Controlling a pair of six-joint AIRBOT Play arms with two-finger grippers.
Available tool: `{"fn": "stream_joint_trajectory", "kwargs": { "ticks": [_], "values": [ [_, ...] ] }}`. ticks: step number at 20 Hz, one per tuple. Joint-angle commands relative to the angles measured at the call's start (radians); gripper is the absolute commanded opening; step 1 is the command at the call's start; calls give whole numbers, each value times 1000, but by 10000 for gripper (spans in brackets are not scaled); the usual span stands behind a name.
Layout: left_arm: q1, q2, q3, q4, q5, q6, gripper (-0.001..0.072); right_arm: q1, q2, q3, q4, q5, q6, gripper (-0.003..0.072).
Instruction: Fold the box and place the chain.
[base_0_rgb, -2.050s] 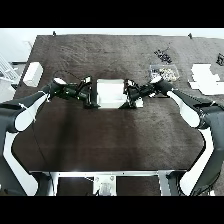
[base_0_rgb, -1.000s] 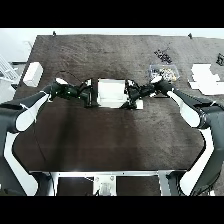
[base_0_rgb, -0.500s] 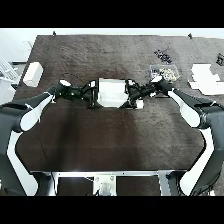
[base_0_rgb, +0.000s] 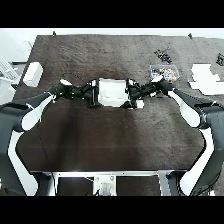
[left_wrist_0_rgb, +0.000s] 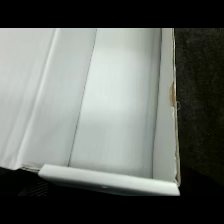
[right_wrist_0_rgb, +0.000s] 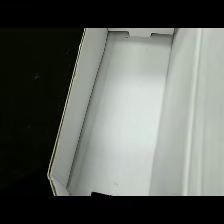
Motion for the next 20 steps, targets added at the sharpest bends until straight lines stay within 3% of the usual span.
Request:
{"fn": "stream_joint_trajectory", "kwargs": {
  "ticks": [1, 20],
  "values": [
    [1, 2, 4, -11, -18, -35, 719, 1, -1, -1, -1, 6, 0, 555],
    [15, 0, 5, -18, -43, -86, 720, 1, -1, -1, -1, 6, 0, 555]
  ]
}}
